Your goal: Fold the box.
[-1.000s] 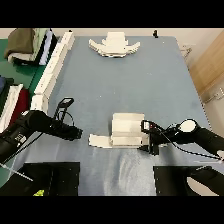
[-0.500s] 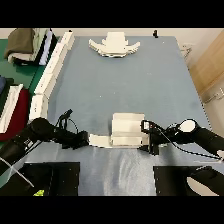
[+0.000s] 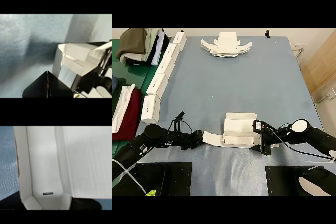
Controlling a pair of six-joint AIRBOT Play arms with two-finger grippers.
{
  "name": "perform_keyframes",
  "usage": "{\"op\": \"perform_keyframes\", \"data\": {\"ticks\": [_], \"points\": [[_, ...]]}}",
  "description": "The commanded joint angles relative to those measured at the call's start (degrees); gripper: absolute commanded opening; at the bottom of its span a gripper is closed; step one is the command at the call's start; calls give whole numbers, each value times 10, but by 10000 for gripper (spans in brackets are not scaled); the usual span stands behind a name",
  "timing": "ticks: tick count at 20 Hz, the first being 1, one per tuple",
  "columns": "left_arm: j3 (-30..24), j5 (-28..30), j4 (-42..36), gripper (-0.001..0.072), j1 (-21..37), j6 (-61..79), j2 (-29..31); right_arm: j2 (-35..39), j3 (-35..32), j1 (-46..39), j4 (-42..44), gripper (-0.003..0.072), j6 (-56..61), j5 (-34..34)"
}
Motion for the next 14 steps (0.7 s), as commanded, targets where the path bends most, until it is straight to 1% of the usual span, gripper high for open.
{"op": "perform_keyframes", "data": {"ticks": [1, 3, 4, 5, 7, 10, 12, 14], "points": [[-3, 8, -82, 15, 0, 87, 0, 0, 0, 0, 0, 604, 0, 0], [-3, -5, -137, 15, -4, 141, 0, 0, 1, 0, 0, 604, 0, 0], [-3, -1, -157, 15, -15, 156, 0, 0, 1, 0, 0, 604, 0, 0], [-3, 7, -160, 15, -30, 157, 0, 0, 0, 0, 0, 604, 0, 0], [-5, 35, -158, 15, -71, 157, -6, 0, 0, 0, 0, 604, 0, 0], [-4, 109, -171, 15, -137, 157, -21, 0, 0, 0, 0, 604, 0, 0], [-4, 146, -182, 16, -161, 157, -21, 0, 0, 0, 0, 604, 0, 0], [-4, 155, -188, 18, -163, 157, -21, 0, 0, 0, 0, 604, 0, 0]]}}
